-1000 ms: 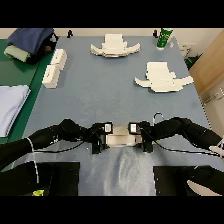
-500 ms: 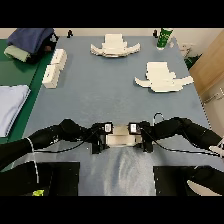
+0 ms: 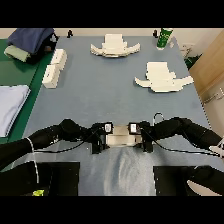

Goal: Fold the box.

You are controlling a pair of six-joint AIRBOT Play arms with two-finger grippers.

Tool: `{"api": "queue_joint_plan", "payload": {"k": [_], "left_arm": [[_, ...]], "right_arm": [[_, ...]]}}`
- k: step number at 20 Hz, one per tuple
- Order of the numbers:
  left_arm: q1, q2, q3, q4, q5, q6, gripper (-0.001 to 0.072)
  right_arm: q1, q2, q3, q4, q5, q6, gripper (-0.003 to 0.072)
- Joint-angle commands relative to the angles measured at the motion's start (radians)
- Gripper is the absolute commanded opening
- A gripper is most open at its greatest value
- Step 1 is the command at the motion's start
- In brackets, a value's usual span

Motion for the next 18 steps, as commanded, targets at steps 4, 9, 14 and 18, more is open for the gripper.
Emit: {"api": "queue_joint_plan", "payload": {"k": [4, 9, 14, 18], "left_arm": [[0.0, 0.0, 0.001, 0.0, 0.0, 0.0, 0.0464], [0.0, 0.0, 0.001, 0.0, -0.001, 0.0, 0.0464], [0.0, 0.0, 0.001, 0.0, -0.001, 0.0, 0.0464], [0.0, 0.0, 0.001, 0.0, -0.001, 0.0, 0.0464]], "right_arm": [[0.0, 0.001, 0.0, 0.014, 0.0, 0.0, 0.05], [0.0, 0.0, 0.0, 0.013, 0.004, 0.032, 0.0618], [0.0, 0.075, 0.017, -0.112, -0.053, 0.295, 0.0709], [0.0, 0.203, 0.031, -0.243, -0.257, 0.486, 0.0709]]}}
